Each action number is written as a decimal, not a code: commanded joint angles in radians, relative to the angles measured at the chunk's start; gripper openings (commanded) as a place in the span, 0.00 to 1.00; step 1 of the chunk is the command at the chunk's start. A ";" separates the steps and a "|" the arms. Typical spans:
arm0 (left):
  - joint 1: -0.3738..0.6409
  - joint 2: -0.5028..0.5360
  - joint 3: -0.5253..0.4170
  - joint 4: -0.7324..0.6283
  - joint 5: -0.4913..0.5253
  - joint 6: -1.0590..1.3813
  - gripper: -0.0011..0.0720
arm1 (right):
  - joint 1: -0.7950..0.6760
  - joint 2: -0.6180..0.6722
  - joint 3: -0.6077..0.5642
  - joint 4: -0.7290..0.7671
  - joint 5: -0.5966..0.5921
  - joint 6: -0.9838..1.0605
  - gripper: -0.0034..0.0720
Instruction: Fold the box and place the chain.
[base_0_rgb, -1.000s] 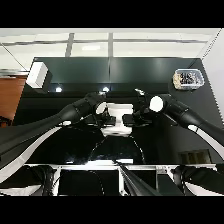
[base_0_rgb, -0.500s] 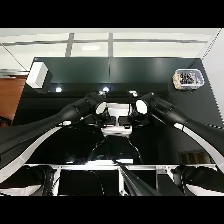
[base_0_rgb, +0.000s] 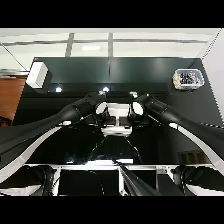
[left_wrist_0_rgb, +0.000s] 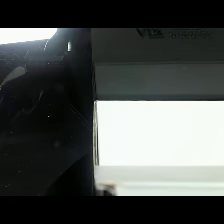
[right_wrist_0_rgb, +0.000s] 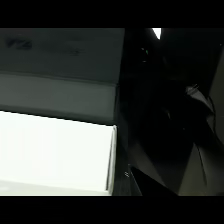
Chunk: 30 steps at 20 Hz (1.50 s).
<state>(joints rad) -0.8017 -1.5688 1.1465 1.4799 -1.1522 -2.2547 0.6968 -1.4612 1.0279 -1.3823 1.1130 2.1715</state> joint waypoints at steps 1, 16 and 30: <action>0.000 -0.001 0.000 0.000 -0.005 0.000 0.05 | 0.001 -0.017 0.000 -0.007 0.011 0.008 0.49; 0.000 -0.001 0.000 0.004 0.011 0.002 0.05 | 0.001 -0.017 0.003 -0.005 0.004 0.002 0.30; 0.000 -0.001 0.000 0.003 0.003 0.003 0.05 | -0.005 0.005 0.006 -0.035 0.015 -0.010 0.48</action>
<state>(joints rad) -0.8017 -1.5692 1.1465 1.4834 -1.1423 -2.2498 0.6945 -1.4673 1.0321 -1.3922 1.1095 2.1597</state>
